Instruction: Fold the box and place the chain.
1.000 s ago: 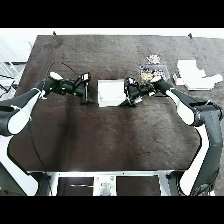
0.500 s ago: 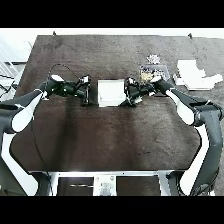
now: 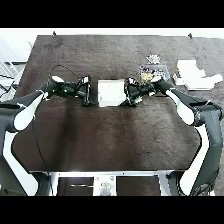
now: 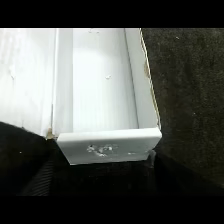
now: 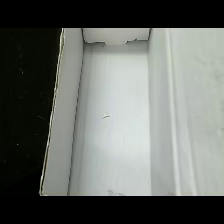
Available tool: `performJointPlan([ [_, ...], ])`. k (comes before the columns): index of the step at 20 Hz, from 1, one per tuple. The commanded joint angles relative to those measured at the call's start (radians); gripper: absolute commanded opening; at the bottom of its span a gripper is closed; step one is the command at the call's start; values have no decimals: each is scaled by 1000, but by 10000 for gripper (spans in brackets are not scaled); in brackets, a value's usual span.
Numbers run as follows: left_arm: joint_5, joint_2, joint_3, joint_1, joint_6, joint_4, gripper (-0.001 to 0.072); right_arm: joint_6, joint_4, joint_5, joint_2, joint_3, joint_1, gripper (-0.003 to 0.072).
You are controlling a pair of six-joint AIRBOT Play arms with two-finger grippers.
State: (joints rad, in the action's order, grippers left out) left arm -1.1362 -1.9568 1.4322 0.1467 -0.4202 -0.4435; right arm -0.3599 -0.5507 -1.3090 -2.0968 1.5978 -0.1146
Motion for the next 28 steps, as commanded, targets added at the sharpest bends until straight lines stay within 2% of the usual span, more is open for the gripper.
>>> performJointPlan([
  [1,-6,-7,3,0,6,1,720,0,0,0,0,1,-1,576],
  [12,-1,-6,7,0,20,2,707,0,1,0,0,1,-1,576],
  [18,-26,-6,7,0,-49,4,720,0,0,0,0,1,-1,576],
  [28,-47,-9,15,0,-19,6,720,0,0,0,0,1,-1,576],
])
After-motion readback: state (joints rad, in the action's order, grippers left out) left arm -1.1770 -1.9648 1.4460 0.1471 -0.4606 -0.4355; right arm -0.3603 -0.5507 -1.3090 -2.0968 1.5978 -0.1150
